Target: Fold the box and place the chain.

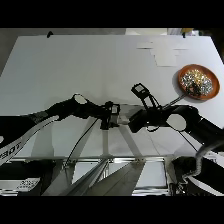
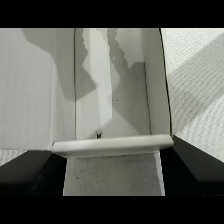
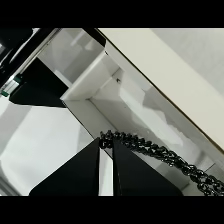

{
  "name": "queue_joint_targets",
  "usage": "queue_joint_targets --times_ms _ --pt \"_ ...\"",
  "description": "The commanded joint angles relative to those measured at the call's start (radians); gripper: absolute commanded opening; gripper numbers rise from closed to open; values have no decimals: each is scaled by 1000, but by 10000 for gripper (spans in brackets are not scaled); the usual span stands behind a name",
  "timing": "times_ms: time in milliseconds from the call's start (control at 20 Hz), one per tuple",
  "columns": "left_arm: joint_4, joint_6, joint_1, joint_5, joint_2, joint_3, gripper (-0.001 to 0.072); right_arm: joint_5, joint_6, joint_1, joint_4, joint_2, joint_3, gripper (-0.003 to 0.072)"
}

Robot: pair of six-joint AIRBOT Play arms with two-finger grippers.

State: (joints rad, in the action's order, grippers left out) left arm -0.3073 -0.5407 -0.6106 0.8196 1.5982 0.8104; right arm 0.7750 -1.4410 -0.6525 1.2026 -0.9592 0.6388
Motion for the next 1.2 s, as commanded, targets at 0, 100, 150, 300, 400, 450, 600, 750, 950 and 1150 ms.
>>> queue_joint_targets --times_ms 0,100,150,300,400,450,600,750,950,1150 --pt "0 0 -1 0 0 0 89 -8 -3 -1 2 -17 -3 114" --pt "0 0 -1 0 0 0 89 -3 -3 -1 2 -15 -2 135" --pt "0 0 -1 0 0 0 89 4 -3 -1 2 -10 2 137" --pt "0 0 -1 0 0 0 89 48 -2 5 5 16 42 183" --pt "0 0 -1 0 0 0 89 108 -2 39 27 48 79 180" --pt "0 0 -1 0 0 0 89 144 -3 72 58 69 100 179" --pt "0 0 -1 0 0 0 89 227 -3 226 138 126 158 158" --pt "0 0 -1 0 0 0 89 274 -3 387 217 154 174 157" --pt "0 0 -1 0 0 0 89 304 -54 517 299 103 174 155" --pt "0 0 -1 0 0 0 89 323 -98 534 357 -14 174 146"
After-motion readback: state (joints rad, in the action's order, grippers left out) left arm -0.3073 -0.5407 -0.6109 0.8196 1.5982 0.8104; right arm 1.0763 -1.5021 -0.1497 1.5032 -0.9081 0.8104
